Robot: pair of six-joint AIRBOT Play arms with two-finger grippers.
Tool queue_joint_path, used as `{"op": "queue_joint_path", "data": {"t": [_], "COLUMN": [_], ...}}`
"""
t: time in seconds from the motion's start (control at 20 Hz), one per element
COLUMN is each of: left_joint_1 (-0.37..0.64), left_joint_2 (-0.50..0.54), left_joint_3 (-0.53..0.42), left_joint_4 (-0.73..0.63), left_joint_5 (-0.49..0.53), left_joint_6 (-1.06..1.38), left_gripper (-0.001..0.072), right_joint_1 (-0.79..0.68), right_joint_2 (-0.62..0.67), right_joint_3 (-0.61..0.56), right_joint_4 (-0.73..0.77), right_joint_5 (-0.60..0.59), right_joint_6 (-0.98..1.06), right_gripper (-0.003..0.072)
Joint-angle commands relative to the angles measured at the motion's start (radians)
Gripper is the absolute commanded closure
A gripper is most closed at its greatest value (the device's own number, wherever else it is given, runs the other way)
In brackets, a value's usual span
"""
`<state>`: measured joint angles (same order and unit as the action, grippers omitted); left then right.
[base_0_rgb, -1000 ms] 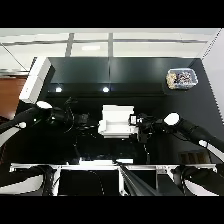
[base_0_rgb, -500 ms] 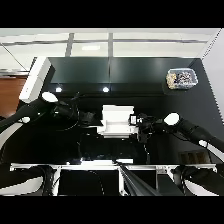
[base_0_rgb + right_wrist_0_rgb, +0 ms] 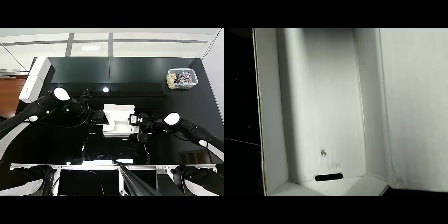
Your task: Fold the box and place the chain.
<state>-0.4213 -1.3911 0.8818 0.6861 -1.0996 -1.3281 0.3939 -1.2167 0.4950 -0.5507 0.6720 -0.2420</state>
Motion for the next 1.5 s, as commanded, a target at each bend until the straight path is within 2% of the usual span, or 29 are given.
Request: {"op": "queue_joint_path", "data": {"t": [0.0, 0.3, 0.55, 0.7, 0.85, 1.2, 1.45], "left_joint_1": [-0.013, -0.02, -0.107, -0.18, -0.227, -0.258, -0.285], "left_joint_2": [0.001, 0.001, 0.001, 0.0, -0.004, -0.004, -0.014], "left_joint_3": [0.02, 0.022, 0.073, 0.087, 0.089, 0.133, 0.158], "left_joint_4": [0.067, 0.092, 0.304, 0.418, 0.433, 0.441, 0.593], "left_joint_5": [-0.006, 0.016, 0.032, 0.087, 0.097, 0.081, 0.019], "left_joint_6": [-0.086, -0.124, -0.28, -0.389, -0.45, -0.47, -0.612], "left_gripper": [0.0247, 0.0247, 0.0247, 0.0247, 0.0247, 0.0249, 0.0267], "right_joint_1": [0.001, 0.001, 0.001, 0.001, 0.001, 0.001, 0.001], "right_joint_2": [0.0, 0.0, 0.0, 0.0, 0.0, 0.0, 0.0], "right_joint_3": [-0.001, -0.001, -0.001, -0.001, -0.001, -0.001, -0.001], "right_joint_4": [-0.001, 0.0, 0.0, 0.0, 0.0, 0.0, 0.0], "right_joint_5": [0.0, 0.0, 0.0, 0.0, 0.0, 0.0, 0.0], "right_joint_6": [-0.001, -0.001, -0.001, -0.001, -0.001, -0.001, -0.001], "right_gripper": [0.0263, 0.0264, 0.0263, 0.0263, 0.0264, 0.0263, 0.0263]}}
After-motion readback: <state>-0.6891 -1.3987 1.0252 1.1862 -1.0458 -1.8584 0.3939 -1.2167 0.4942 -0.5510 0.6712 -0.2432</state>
